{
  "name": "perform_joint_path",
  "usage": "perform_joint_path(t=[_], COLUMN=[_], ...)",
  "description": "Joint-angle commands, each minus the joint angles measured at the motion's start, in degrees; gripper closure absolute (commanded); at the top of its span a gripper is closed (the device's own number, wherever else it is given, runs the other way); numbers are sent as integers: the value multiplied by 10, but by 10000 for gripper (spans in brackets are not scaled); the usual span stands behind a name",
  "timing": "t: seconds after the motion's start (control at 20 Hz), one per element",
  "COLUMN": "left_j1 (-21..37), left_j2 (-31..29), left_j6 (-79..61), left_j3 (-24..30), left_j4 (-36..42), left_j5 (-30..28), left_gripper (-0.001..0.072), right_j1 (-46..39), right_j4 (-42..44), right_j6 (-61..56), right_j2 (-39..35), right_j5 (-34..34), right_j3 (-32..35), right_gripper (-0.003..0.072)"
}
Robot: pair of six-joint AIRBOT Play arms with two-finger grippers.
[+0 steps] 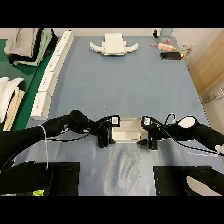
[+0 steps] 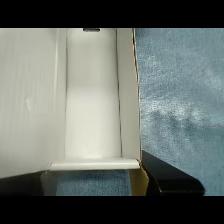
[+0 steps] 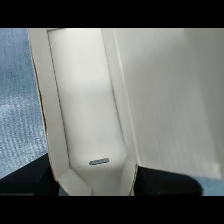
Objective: Fold the box.
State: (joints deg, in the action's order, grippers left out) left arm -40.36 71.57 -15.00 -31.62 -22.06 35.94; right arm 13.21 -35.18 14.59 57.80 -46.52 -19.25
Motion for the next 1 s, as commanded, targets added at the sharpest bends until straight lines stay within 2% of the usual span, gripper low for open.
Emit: perform_joint_path(t=[0.0,0.4,0.45,0.5,0.8,0.95], left_j1=[0,0,0,0,0,0], left_j2=[0,0,0,0,0,0], left_j6=[0,0,0,0,0,0], left_j3=[0,0,0,0,0,0], left_j4=[0,0,0,0,0,0], left_j5=[1,1,1,1,1,1], left_gripper=[245,244,244,244,244,244], right_j1=[0,0,0,0,0,-9], right_j4=[0,1,5,20,-1,-30], right_j6=[0,-1,-15,-17,-17,-17], right_j2=[0,0,0,0,-2,-29], right_j5=[1,1,1,1,0,-12], right_j3=[0,0,0,-1,-1,-1], right_gripper=[161,161,46,-34,-34,-34])
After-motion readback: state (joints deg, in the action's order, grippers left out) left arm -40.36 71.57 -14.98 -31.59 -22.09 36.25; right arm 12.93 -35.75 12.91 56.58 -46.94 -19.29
